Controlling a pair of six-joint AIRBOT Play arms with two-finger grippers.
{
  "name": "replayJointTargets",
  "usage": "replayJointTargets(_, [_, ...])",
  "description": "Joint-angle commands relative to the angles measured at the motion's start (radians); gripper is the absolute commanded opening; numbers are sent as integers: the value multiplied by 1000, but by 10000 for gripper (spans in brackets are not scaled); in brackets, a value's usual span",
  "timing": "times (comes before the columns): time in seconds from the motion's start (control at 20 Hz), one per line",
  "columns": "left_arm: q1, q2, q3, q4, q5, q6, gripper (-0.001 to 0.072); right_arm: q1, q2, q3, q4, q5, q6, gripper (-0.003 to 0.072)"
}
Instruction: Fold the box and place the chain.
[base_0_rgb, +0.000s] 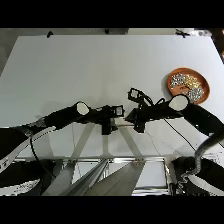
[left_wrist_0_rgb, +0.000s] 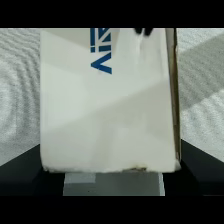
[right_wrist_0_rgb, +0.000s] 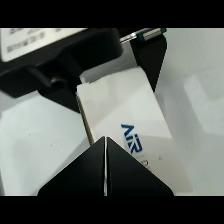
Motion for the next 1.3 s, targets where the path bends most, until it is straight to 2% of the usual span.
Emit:
replayJointTargets(0.0, [0,0,0,0,0,0,90,-1,-40,-11,47,-23,-33,10])
replayJointTargets(0.25, [0,1,0,0,0,0,90,0,-99,-13,39,-14,-34,10])
replayJointTargets(0.6, [1,0,0,0,0,0,90,0,-100,-86,49,-46,-85,10])
replayJointTargets(0.8, [0,1,0,0,0,0,90,0,-99,-84,118,-64,-131,13])
replayJointTargets(1.15, [0,0,0,0,0,0,90,0,-5,5,140,-26,-131,14])
replayJointTargets(1.25, [0,0,0,0,0,0,90,0,43,22,101,-12,-57,14])
